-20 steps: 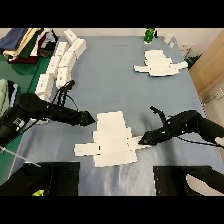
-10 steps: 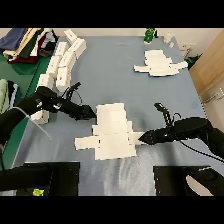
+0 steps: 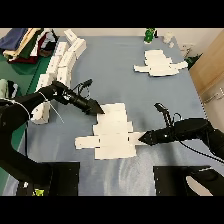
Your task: Fold the box.
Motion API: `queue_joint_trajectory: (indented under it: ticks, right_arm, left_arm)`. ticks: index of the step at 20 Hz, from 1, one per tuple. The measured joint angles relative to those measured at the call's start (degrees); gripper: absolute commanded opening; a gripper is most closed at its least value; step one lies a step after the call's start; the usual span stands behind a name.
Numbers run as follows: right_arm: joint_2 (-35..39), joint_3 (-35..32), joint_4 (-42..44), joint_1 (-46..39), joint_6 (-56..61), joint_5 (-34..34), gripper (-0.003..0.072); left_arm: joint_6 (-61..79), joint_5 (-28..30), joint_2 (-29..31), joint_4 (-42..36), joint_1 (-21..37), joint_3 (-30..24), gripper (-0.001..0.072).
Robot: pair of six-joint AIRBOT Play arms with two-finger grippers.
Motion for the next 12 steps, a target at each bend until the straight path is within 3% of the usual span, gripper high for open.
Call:
queue_joint_trajectory:
  ticks: [1, 2, 3, 12]
  right_arm:
    - [-0.09, 0.00, -0.04, 0.00, 0.04, 0.00, 0.0003]
    - [-0.26, 0.00, -0.09, 0.00, 0.28, 0.00, 0.0003]
    - [-0.33, 0.00, -0.20, 0.00, 0.35, 0.00, 0.0003]
    - [-0.57, 0.00, -0.26, 0.00, 0.81, 0.02, 0.0003]
  left_arm:
    - [0.81, -1.11, -0.52, -0.07, -0.76, 0.57, 0.0367]
    - [1.49, -1.84, -0.90, -0.04, -1.53, 1.11, 0.0198]
    - [2.25, -2.47, -1.14, 0.04, -2.29, 1.73, 0.0167]
    - [4.83, -5.49, -1.79, 3.08, -5.05, 3.56, 0.0175]
